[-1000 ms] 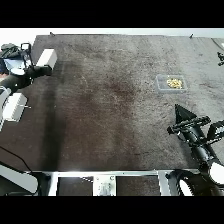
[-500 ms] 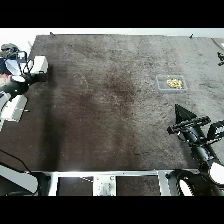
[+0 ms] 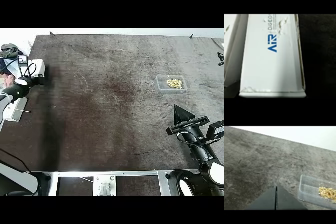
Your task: Fold the box and place the chain.
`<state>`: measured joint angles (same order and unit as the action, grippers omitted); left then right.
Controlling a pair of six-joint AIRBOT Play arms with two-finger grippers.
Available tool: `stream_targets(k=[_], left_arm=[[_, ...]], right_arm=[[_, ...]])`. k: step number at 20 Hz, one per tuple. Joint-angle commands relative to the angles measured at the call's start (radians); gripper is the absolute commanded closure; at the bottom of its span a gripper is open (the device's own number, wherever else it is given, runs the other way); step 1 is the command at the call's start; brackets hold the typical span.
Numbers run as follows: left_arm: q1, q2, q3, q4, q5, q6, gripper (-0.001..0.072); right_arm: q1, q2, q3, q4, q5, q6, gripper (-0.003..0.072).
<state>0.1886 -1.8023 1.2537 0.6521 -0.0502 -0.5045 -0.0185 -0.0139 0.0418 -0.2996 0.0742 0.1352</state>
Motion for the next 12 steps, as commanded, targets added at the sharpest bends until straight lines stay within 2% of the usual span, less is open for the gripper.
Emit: stream_targets(k=[1,11,12], left_arm=[[-0.001,-0.031,0.037,-0.002,-0.051,0.018,0.0699],[-0.001,-0.075,0.055,-0.062,-0.049,0.006,0.0697],[-0.001,-0.075,0.055,-0.062,-0.055,0.006,0.0675]], right_arm=[[0.0,0.0,0.0,0.002,0.024,0.0,0.0717],[0.0,0.0,0.0,0.002,0.027,0.0,0.0717],[0.0,0.0,0.0,0.002,0.027,0.0,0.0716]])
